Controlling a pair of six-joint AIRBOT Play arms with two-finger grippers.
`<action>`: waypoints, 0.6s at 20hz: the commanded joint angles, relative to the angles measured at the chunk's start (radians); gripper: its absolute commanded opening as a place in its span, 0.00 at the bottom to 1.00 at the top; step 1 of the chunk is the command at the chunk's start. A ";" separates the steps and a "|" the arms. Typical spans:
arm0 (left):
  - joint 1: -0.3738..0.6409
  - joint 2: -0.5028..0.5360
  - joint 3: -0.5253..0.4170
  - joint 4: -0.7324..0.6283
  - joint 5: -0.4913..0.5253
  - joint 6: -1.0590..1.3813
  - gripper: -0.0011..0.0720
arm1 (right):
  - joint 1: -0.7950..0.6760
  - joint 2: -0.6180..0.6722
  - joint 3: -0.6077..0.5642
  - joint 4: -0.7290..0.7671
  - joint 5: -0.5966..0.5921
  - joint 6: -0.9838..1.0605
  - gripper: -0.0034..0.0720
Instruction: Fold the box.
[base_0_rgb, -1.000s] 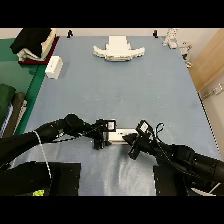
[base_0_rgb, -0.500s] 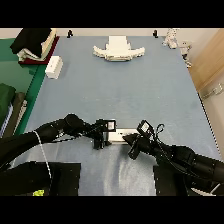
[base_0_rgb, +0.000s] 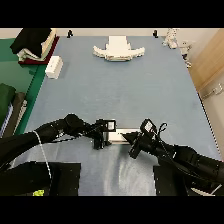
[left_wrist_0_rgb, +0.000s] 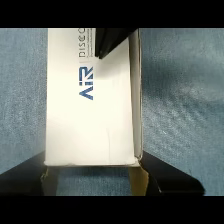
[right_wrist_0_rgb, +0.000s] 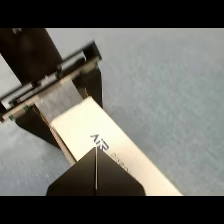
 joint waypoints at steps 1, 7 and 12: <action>0.000 0.000 0.000 0.000 0.000 0.000 0.65 | -0.001 0.046 0.001 0.000 0.015 -0.005 0.05; 0.000 0.000 0.000 0.000 0.000 0.000 0.65 | -0.056 0.048 0.107 -0.042 -0.188 -0.080 0.05; 0.000 0.000 0.000 0.000 0.000 0.000 0.64 | -0.306 -0.014 0.443 -0.273 -0.536 -0.077 0.05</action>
